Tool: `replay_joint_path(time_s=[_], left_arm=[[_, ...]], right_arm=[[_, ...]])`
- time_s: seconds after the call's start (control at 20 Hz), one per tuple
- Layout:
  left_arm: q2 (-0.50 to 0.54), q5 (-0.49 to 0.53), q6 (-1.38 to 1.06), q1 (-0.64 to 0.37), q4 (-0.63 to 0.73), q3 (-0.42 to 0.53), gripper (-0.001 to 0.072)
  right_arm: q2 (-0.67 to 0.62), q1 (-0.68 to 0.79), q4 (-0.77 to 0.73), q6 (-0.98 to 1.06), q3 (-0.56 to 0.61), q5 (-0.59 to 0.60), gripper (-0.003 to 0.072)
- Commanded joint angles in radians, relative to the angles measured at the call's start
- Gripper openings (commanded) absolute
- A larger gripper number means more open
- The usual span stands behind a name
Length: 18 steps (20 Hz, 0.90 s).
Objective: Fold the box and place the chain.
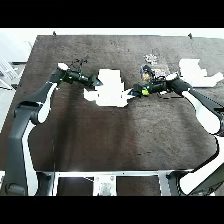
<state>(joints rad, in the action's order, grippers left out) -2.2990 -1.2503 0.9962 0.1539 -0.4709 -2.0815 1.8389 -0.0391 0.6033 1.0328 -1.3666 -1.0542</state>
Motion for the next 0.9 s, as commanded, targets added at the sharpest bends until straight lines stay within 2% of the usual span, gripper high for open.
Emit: replay_joint_path(time_s=[0.0, 0.05, 0.1, 0.15, 0.3, 0.6, 0.75, 0.85], left_arm=[[0.000, 0.001, -0.048, 0.000, 0.034, 0.000, 0.0058], [0.000, -0.002, -0.066, 0.000, 0.045, 0.000, 0.0022], [0.000, -0.009, -0.080, 0.000, 0.049, 0.000, 0.0022], [0.000, -0.021, -0.091, 0.000, 0.049, 0.000, 0.0021], [0.000, -0.048, -0.163, 0.000, 0.052, 0.000, 0.0020], [0.000, -0.154, -0.580, 0.000, 0.158, 0.004, 0.0015], [0.022, -0.166, -0.839, 0.000, 0.252, 0.085, 0.0014], [0.026, -0.161, -0.919, 0.000, 0.254, 0.126, 0.0014]], right_arm=[[0.000, 0.000, 0.000, -0.030, 0.014, -0.001, 0.0011], [0.000, 0.002, 0.001, -0.053, 0.021, -0.003, 0.0095], [0.000, 0.009, 0.000, -0.073, 0.026, -0.019, 0.0255], [-0.002, 0.023, 0.000, -0.105, 0.029, -0.061, 0.0295], [-0.008, 0.100, -0.021, -0.118, 0.032, -0.155, 0.0295], [-0.130, 0.288, -0.183, -0.193, 0.099, -0.156, 0.0294], [-0.175, 0.322, -0.201, -0.233, 0.138, -0.155, 0.0294], [-0.176, 0.321, -0.202, -0.246, 0.161, -0.155, 0.0294]])
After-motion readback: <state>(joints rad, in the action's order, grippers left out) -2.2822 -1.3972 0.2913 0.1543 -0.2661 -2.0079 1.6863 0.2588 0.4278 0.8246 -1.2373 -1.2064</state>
